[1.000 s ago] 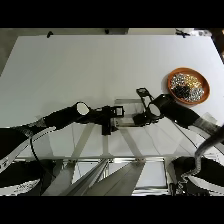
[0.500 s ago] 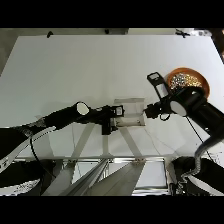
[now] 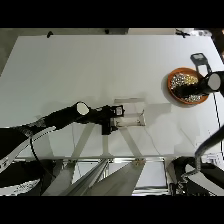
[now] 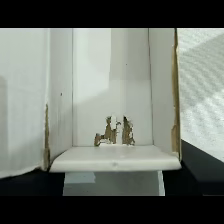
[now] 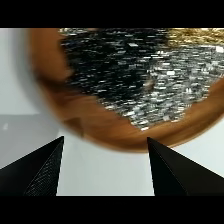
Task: Fold the box and place the chain.
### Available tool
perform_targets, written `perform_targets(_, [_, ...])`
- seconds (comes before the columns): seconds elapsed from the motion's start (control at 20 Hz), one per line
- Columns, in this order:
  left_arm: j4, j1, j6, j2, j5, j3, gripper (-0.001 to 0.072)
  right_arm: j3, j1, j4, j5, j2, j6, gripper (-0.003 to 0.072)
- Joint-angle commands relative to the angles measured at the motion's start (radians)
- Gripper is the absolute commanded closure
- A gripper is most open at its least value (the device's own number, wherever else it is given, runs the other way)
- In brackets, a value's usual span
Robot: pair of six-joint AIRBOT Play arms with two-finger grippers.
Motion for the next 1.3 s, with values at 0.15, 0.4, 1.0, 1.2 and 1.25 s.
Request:
perform_targets(0.15, [0.000, 0.000, 0.001, 0.001, 0.000, 0.001, 0.0620, 0.093, -0.150, 0.135, -0.105, -0.258, -0.129, 0.0110])
perform_targets(0.4, [0.000, 0.000, 0.000, 0.000, 0.000, 0.001, 0.0620, 0.100, -0.150, 0.187, -0.135, -0.371, -0.127, 0.0143])
perform_targets(1.0, [0.000, 0.000, 0.001, 0.000, 0.000, 0.001, 0.0620, 0.100, -0.150, 0.274, -0.072, -0.279, -0.130, 0.0672])
perform_targets(1.2, [0.000, 0.000, 0.001, 0.000, 0.000, 0.001, 0.0620, 0.100, -0.150, 0.272, -0.083, -0.147, -0.131, 0.0673])
perform_targets(1.25, [0.000, 0.000, 0.000, 0.000, 0.000, 0.001, 0.0620, 0.100, -0.150, 0.274, -0.076, -0.107, -0.131, 0.0673])
